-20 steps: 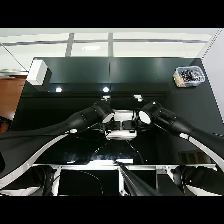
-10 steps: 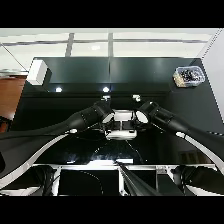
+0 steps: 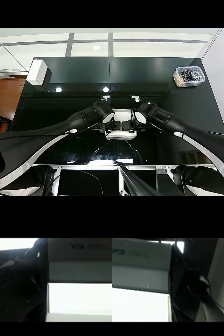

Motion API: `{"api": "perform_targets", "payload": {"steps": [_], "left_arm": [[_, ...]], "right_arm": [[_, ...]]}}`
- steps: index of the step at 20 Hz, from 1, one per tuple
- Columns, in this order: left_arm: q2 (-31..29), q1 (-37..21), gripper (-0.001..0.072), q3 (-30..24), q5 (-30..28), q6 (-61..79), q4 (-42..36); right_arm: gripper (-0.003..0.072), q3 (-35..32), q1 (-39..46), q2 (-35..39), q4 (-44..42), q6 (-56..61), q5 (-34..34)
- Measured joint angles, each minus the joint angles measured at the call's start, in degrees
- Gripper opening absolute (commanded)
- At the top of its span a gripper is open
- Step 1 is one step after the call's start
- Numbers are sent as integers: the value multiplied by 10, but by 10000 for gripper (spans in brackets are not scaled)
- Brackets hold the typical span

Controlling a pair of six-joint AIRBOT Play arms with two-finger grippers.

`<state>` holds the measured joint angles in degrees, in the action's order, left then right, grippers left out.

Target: Fold the box and place the chain.

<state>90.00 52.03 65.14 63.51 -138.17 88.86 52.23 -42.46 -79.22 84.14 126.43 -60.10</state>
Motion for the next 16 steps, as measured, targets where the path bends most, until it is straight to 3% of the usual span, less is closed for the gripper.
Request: {"api": "perform_targets", "payload": {"steps": [16], "left_arm": [[0, 0, 29, 0, 0, 0, 0]], "right_arm": [[239, 4, 7, -10, -3, 1, -10]]}}
